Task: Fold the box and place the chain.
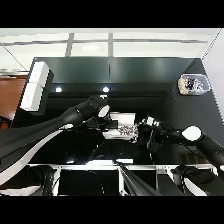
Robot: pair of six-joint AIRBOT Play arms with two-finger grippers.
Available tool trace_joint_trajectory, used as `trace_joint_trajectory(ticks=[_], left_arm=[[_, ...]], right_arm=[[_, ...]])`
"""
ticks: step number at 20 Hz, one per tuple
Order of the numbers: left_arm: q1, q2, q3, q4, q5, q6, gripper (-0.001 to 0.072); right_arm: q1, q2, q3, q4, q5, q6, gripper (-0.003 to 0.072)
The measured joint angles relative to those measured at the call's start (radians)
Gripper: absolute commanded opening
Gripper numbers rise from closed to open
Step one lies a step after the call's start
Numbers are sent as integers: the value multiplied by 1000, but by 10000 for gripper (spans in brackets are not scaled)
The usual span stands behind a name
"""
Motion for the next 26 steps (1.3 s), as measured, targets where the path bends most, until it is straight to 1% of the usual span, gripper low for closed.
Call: trace_joint_trajectory(ticks=[4,8,12,19,20,21,22,24,25,26], left_arm=[[0,0,0,0,0,0,29],[0,0,0,0,0,0,29],[0,0,0,0,0,0,29],[0,0,0,1,-2,0,29],[0,0,0,2,-2,0,29],[0,0,0,2,-2,0,29],[0,0,0,2,-2,0,29],[0,0,0,1,-1,-2,29],[0,0,0,1,0,-2,29],[0,0,0,0,1,-2,29]], right_arm=[[32,-66,6,43,-105,-155,720],[54,-121,37,69,-153,-237,720],[68,-153,53,97,-170,-274,720],[71,-170,57,108,-174,-289,720],[71,-172,58,105,-173,-289,641],[71,-174,58,101,-170,-289,497],[72,-176,58,99,-161,-288,430],[72,-178,58,96,-166,-280,425],[72,-178,58,93,-167,-277,247],[72,-179,58,92,-166,-274,21]])
